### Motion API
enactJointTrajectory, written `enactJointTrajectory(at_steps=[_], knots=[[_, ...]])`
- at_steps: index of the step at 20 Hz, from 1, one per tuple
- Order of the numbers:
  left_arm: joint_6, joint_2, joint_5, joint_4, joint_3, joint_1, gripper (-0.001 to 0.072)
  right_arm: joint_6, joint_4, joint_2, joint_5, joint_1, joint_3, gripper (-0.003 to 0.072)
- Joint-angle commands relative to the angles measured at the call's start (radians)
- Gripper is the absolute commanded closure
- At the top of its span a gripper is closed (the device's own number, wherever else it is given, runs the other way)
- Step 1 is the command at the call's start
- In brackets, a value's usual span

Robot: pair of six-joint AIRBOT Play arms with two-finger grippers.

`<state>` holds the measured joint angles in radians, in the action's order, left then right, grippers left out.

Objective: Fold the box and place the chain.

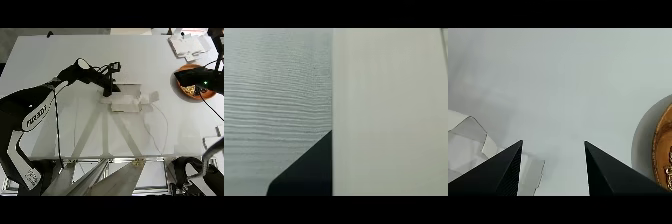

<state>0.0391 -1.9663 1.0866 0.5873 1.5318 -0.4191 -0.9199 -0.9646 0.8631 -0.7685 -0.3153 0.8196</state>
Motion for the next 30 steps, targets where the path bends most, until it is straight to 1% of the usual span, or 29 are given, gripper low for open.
enactJointTrajectory(at_steps=[1, 5, 7, 8, 9, 10, 12, 14, 19, 20, 24, 26, 27, 28, 30], knots=[[0.002, -0.002, 0.002, 0.005, 0.0, 0.0, 0.0693, 0.001, 0.0, 0.001, 0.005, 0.0, 0.001, 0.0286], [0.002, -0.002, 0.002, 0.005, 0.0, 0.0, 0.0693, 0.025, 0.029, -0.001, 0.025, 0.0, 0.001, 0.0286], [0.002, -0.002, 0.002, 0.005, 0.0, 0.0, 0.0693, 0.167, 0.087, -0.01, -0.022, 0.012, 0.001, 0.0284], [0.002, -0.002, 0.002, 0.005, 0.0, 0.0, 0.0693, 0.273, 0.125, -0.017, -0.07, 0.026, 0.002, 0.0276], [0.002, -0.002, 0.002, 0.005, 0.0, 0.0, 0.0693, 0.372, 0.16, -0.026, -0.123, 0.041, 0.002, 0.0217], [0.002, -0.002, 0.002, 0.005, 0.0, 0.0, 0.0693, 0.471, 0.188, -0.034, -0.178, 0.059, 0.002, 0.014], [0.002, -0.002, 0.002, 0.005, 0.0, 0.0, 0.0693, 0.62, 0.191, -0.043, -0.267, 0.097, 0.001, 0.008], [0.002, -0.002, 0.002, 0.005, 0.0, 0.0, 0.0693, 0.689, 0.154, -0.041, -0.322, 0.134, 0.001, 0.008], [0.002, -0.002, 0.002, 0.005, 0.0, 0.0, 0.0693, 0.689, -0.118, -0.033, -0.317, 0.259, 0.0, 0.008], [0.002, -0.002, 0.002, 0.005, 0.0, 0.0, 0.0693, 0.689, -0.136, -0.023, -0.315, 0.278, -0.003, 0.008], [0.002, -0.002, 0.002, 0.005, 0.0, 0.0, 0.0693, 0.695, -0.125, 0.064, -0.293, 0.317, -0.013, 0.008], [0.002, -0.002, 0.002, 0.005, 0.0, 0.0, 0.0693, 0.702, -0.12, 0.123, -0.211, 0.317, -0.045, 0.0079], [0.002, -0.002, 0.002, 0.005, 0.0, 0.0, 0.0693, 0.744, -0.099, 0.161, -0.166, 0.314, -0.064, 0.0079], [0.002, -0.002, 0.002, 0.005, 0.0, 0.0, 0.0693, 0.802, -0.049, 0.2, -0.14, 0.301, -0.08, 0.0079], [0.002, -0.002, 0.002, 0.005, 0.0, 0.0, 0.0693, 0.977, 0.084, 0.302, -0.134, 0.251, -0.099, 0.0077]])
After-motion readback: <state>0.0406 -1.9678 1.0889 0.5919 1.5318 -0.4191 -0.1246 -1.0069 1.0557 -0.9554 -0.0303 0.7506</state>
